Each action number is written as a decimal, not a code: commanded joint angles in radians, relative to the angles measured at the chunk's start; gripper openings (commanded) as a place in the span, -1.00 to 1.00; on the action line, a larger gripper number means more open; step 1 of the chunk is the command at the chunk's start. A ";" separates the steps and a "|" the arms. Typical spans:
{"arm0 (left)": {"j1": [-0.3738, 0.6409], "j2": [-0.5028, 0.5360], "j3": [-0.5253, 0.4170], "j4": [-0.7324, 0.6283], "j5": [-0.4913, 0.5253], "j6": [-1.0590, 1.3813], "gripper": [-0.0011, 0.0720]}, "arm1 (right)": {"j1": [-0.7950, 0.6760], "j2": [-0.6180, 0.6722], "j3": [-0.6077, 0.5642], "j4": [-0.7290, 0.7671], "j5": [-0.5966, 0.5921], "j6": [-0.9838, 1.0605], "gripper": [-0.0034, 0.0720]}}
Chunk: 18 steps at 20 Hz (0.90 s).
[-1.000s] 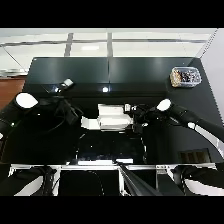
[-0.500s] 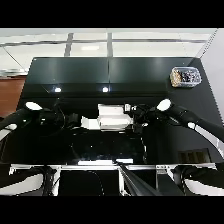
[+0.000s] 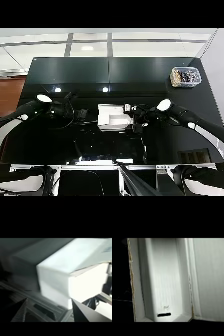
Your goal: Fold the box and place the chain.
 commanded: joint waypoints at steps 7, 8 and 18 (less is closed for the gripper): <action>-0.138 -0.005 0.156 0.225 -0.008 -0.269 0.53 | 0.000 0.000 0.000 0.000 0.000 0.000 -0.33; -0.159 -0.005 0.179 0.260 -0.006 -0.319 0.37 | 0.000 0.000 0.000 0.000 0.000 0.000 -0.33; -0.294 -0.007 0.285 0.423 0.070 -0.595 0.35 | 0.000 0.000 0.000 0.000 0.000 0.000 -0.33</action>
